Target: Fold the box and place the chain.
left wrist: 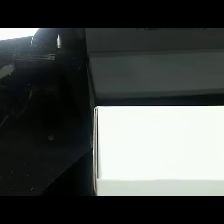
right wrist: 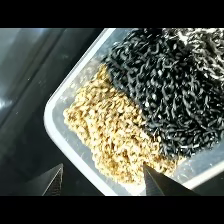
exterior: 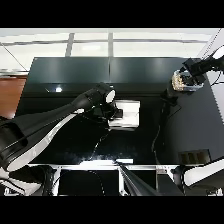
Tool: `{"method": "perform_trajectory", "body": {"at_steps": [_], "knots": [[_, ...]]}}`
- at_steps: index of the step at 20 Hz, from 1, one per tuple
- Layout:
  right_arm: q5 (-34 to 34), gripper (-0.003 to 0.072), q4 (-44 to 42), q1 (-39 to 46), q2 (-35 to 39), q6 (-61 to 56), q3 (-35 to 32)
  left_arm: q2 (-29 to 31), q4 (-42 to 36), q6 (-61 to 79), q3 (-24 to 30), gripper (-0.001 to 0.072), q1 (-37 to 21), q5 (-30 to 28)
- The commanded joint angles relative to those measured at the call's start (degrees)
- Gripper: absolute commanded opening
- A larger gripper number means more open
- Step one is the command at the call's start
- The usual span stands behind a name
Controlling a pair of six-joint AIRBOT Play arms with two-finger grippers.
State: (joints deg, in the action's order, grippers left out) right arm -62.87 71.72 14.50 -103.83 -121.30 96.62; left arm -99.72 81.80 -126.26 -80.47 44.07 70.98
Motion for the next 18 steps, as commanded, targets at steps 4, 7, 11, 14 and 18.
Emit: {"method": "perform_trajectory", "body": {"at_steps": [4,7,11,14,18], "knots": [[0.31,0.0551,-1.22,0.26,-3.41,-1.97,1.09,-0.04,0.02,0.0,-0.02,0.0028,-0.04,-0.04],[0.57,0.0551,-1.25,0.26,-4.9,-1.97,1.09,-0.04,0.02,0.0,-0.02,0.0028,-0.04,-0.02],[0.35,0.0488,-1.27,-0.11,-6.56,-1.18,1.09,-0.04,0.02,0.0,-0.02,0.0028,-0.04,-0.04],[0.0,0.0053,-1.46,0.09,-6.12,2.58,1.22,-0.07,0.02,0.0,-0.02,0.0028,-0.04,-0.26],[-1.05,0.0011,-1.14,1.18,-1.73,10.32,1.22,-0.07,0.02,0.0,-0.02,0.0028,-0.02,-0.46]]}}
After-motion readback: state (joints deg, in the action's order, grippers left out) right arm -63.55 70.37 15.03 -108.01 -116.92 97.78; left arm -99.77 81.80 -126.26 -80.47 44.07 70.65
